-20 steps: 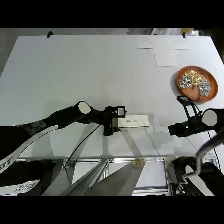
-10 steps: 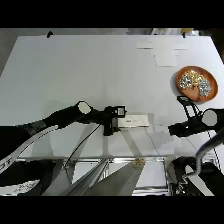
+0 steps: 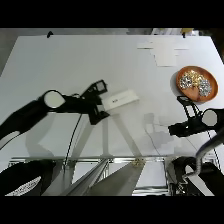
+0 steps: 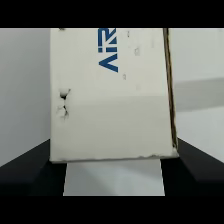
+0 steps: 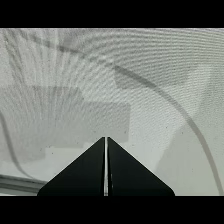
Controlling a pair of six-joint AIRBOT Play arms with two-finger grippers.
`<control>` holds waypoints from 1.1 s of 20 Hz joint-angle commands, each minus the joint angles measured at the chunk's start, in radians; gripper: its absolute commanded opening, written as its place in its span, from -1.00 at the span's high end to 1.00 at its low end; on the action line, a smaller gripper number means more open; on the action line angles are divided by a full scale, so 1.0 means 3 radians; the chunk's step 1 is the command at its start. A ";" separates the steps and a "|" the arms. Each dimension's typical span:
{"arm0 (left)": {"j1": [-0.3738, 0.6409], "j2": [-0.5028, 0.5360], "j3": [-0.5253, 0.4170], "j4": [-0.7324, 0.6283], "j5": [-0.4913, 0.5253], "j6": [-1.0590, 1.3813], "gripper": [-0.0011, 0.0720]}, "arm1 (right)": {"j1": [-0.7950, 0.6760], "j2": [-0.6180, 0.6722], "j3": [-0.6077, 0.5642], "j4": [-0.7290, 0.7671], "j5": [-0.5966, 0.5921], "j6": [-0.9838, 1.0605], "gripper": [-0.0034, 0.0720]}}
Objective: Fold the box and place the chain.
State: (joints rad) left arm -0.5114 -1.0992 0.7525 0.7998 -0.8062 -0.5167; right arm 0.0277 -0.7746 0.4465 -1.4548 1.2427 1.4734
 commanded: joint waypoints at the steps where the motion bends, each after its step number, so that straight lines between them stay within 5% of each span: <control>1: 0.0528 0.0683 0.0003 0.1166 -0.0562 -0.1553 0.23 | -0.0003 0.0003 0.0000 0.0000 -0.0001 0.0000 0.87; 6: 0.1475 0.1279 0.0003 0.2305 -0.1108 -0.2675 0.23 | -0.0003 0.0003 0.0000 0.0000 -0.0001 0.0000 0.87; 11: 0.2340 0.1183 -0.0079 0.2246 -0.1279 -0.2804 0.23 | -0.0003 0.0003 0.0000 0.0000 -0.0001 0.0000 0.87; 22: 0.2617 0.0829 -0.0750 0.2249 -0.1165 -0.2780 0.20 | -0.0003 0.0003 0.0000 0.0000 -0.0001 0.0000 0.87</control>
State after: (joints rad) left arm 0.2657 -0.8349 0.5625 1.4704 -1.1553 -1.3476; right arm 0.0277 -0.7746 0.4465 -1.4551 1.2419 1.4734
